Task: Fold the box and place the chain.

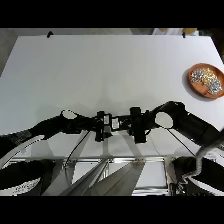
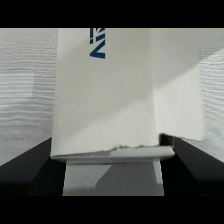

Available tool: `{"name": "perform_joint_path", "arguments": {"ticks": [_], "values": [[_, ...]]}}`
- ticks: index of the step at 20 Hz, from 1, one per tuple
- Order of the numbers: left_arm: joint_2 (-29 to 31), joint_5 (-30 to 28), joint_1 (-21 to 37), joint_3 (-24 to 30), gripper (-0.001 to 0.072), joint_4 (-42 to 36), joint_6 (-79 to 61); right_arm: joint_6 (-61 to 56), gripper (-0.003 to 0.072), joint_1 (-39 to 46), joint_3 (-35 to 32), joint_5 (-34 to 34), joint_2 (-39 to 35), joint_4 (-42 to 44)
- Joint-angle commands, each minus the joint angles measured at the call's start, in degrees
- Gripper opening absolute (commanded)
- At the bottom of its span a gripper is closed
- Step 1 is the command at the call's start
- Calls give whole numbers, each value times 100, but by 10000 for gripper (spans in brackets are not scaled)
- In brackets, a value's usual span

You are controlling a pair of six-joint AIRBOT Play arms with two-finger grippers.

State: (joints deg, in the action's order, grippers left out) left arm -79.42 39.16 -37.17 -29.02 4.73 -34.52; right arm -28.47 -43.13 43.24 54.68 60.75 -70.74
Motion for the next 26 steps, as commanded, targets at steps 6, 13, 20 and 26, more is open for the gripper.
{"name": "perform_joint_path", "arguments": {"ticks": [6, 13, 20, 26], "values": [[2, 4, -4, 0, 272, 4, -2, -470, 151, -11, -11, -420, -2, -170], [2, 4, -4, 0, 272, 4, -2, -474, 79, -13, -11, -415, -26, -164], [2, 2, -4, 0, 272, 4, -2, -470, 120, -7, -142, -323, 31, 24], [2, 4, -4, 0, 272, 4, -2, -470, 231, -7, -260, -129, 37, 184]]}}
